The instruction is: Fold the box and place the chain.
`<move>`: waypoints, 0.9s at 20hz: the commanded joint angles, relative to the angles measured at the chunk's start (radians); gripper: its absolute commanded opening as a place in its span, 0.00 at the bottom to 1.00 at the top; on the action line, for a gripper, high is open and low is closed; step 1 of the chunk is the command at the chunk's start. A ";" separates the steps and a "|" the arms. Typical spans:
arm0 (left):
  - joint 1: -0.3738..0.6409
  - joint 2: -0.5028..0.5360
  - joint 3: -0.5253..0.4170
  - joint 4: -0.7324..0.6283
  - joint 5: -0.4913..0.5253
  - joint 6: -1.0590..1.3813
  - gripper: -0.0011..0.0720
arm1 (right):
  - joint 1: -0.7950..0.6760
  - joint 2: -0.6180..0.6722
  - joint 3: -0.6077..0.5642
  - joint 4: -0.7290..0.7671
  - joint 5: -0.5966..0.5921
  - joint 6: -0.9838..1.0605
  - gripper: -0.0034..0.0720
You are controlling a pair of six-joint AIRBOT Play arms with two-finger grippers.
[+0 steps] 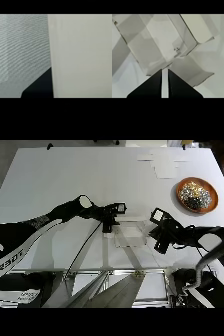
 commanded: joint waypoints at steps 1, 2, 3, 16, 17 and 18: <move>0.000 0.000 0.001 0.000 0.000 0.000 0.03 | 0.001 -0.082 -0.010 0.000 -0.072 -0.167 0.07; 0.000 0.000 0.001 0.000 0.000 0.000 0.03 | 0.001 -0.107 -0.010 -0.001 -0.067 -0.220 0.07; 0.000 0.000 0.001 0.000 0.000 0.000 0.03 | 0.001 -0.128 -0.010 -0.001 -0.056 -0.275 0.07; 0.000 0.000 0.001 0.000 -0.003 0.000 0.03 | 0.113 -0.085 -0.230 0.058 -0.287 -0.563 0.97; 0.000 0.000 0.001 0.000 -0.003 0.000 0.03 | 0.113 -0.085 -0.230 0.085 -0.318 -0.563 0.97; 0.000 0.000 0.001 0.000 -0.003 0.000 0.03 | 0.109 -0.088 -0.230 0.096 -0.342 -0.563 0.97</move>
